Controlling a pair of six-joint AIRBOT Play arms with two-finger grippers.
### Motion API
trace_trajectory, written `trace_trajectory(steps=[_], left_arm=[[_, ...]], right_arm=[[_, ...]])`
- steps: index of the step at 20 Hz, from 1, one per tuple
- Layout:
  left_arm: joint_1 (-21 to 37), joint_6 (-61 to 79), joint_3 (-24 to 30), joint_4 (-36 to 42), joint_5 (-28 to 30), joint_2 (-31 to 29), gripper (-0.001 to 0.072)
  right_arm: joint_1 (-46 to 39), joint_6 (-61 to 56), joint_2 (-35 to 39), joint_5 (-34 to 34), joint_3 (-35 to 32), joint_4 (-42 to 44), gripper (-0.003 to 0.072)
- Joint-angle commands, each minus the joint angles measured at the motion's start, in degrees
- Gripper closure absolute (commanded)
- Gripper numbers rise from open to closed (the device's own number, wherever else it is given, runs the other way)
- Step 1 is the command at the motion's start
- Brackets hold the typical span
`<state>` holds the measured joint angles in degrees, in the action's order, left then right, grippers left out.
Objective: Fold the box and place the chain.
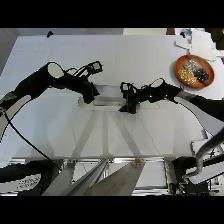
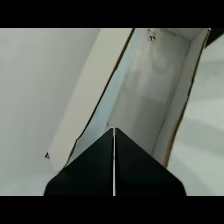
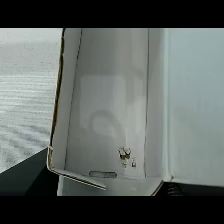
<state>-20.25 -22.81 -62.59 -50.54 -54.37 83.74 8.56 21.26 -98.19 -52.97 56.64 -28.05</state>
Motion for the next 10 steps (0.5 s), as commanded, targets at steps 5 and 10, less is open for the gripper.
trace_trajectory(steps=[5, 10], left_arm=[[0.5, 0.3, 0.1, 8.0, 11.0, 4.2, 0.0702], [2.5, -8.9, 0.2, 10.3, 17.3, 9.4, 0.0702]], right_arm=[[0.0, 0.0, 0.0, 0.0, 0.0, 0.0, 0.0322], [0.0, 0.0, 0.0, 0.0, 0.0, 0.0, 0.0322]])
